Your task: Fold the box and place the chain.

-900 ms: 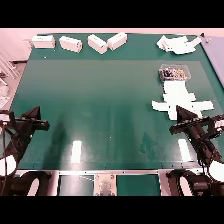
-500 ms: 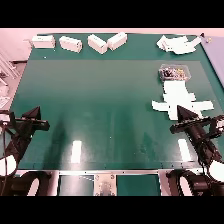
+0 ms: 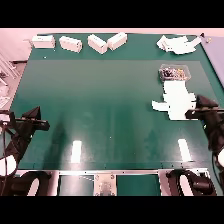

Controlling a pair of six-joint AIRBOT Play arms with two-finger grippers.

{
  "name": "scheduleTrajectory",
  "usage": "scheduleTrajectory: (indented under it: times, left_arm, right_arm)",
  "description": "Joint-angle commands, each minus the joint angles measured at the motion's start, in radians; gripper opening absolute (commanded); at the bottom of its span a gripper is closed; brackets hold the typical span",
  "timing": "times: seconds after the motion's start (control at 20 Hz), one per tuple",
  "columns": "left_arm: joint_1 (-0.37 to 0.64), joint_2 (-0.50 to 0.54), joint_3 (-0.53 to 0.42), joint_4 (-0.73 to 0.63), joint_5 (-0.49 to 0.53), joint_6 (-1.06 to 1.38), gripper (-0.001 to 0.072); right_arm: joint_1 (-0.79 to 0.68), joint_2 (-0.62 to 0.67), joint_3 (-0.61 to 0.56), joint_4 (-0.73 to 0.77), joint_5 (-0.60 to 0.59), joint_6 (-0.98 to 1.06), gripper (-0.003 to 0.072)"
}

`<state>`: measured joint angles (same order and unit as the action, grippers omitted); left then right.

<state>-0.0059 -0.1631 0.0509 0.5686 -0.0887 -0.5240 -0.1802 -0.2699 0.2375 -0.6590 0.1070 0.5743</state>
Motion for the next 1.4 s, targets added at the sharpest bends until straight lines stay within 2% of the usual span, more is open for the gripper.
scheduleTrajectory:
  times: [0.0, 0.15, 0.35, 0.4, 0.45, 0.5, 0.55, 0.6, 0.8, 0.9, 1.05, 1.15, 1.2, 1.35]
  left_arm:
    - [0.001, 0.001, 0.0, 0.0, 0.0, 0.0, 0.0018]
    - [0.001, 0.001, 0.0, 0.0, 0.0, 0.0, 0.0018]
    - [0.001, 0.001, 0.0, 0.0, 0.0, 0.0, 0.0018]
    - [0.001, 0.0, 0.0, 0.0, 0.002, 0.0, 0.0019]
    - [0.001, 0.001, 0.0, 0.0, 0.0, 0.0, 0.0018]
    - [0.001, 0.001, 0.0, 0.0, 0.0, 0.0, 0.0018]
    - [0.001, 0.001, 0.0, 0.0, 0.002, 0.0, 0.0019]
    - [0.001, 0.001, 0.0, 0.0, 0.002, 0.0, 0.0018]
    - [0.001, 0.001, 0.0, 0.0, 0.001, 0.0, 0.0018]
    - [0.001, 0.001, 0.0, 0.0, 0.001, 0.0, 0.0019]
    - [0.001, 0.001, 0.0, 0.0, 0.001, 0.0, 0.0019]
    - [0.001, 0.001, 0.0, 0.0, 0.001, 0.0, 0.0018]
    - [0.001, 0.001, 0.0, 0.0, 0.001, 0.0, 0.0019]
    - [0.001, 0.001, 0.0, 0.0, 0.001, 0.0, 0.0019]
  right_arm:
    - [-0.139, -0.219, 0.148, -0.008, -0.009, -0.01, 0.0009]
    - [-0.231, -0.395, 0.28, -0.04, -0.035, -0.01, 0.0008]
    - [-0.255, -0.439, 0.314, -0.043, -0.157, -0.011, 0.001]
    - [-0.276, -0.457, 0.335, -0.05, -0.158, -0.029, 0.0051]
    - [-0.318, -0.489, 0.375, -0.058, -0.08, -0.044, 0.0095]
    - [-0.388, -0.538, 0.433, -0.06, 0.059, -0.043, 0.0144]
    - [-0.459, -0.593, 0.491, -0.06, 0.2, -0.043, 0.016]
    - [-0.531, -0.657, 0.553, -0.06, 0.328, -0.032, 0.0224]
    - [-0.779, -0.917, 0.785, -0.059, 0.737, 0.034, 0.0232]
    - [-0.864, -1.073, 0.922, -0.058, 0.959, 0.056, 0.0288]
    - [-0.915, -1.342, 1.173, -0.056, 1.301, 0.081, 0.0362]
    - [-0.911, -1.505, 1.338, -0.056, 1.45, 0.125, 0.046]
    - [-0.905, -1.572, 1.416, -0.055, 1.484, 0.163, 0.0539]
    - [-0.883, -1.694, 1.594, -0.06, 1.543, 0.19, 0.054]
